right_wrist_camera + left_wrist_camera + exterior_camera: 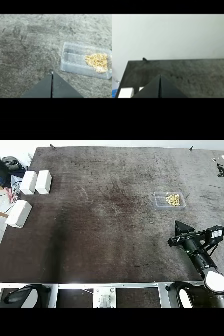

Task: Fold the box and place the chain.

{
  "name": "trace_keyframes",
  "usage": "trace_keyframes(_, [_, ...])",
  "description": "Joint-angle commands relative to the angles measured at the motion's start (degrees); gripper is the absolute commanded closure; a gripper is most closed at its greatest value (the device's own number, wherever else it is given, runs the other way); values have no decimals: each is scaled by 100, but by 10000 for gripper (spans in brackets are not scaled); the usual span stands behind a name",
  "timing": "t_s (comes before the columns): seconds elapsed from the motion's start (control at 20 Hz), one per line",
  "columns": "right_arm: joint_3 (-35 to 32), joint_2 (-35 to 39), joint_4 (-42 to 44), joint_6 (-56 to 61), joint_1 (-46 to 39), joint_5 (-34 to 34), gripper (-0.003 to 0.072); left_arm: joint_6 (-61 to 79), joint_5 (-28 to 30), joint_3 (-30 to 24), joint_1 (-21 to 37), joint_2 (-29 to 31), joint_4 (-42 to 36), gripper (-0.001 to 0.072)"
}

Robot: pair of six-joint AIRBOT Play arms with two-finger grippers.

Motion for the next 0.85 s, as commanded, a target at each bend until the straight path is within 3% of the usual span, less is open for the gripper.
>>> trace_keyframes(0.0, [-2,2,2,0,0,2,678,90,234,-1818,2,1714,-2,703])
trace_keyframes(0.15, [-2,4,2,0,0,2,678,-7,363,-3075,2,2822,-4,703])
trace_keyframes(0.3, [-2,4,2,0,2,0,678,-177,411,-3692,2,3217,-2,701])
trace_keyframes(0.8, [-2,4,2,0,0,0,678,-166,407,-3733,2,3213,-2,697])
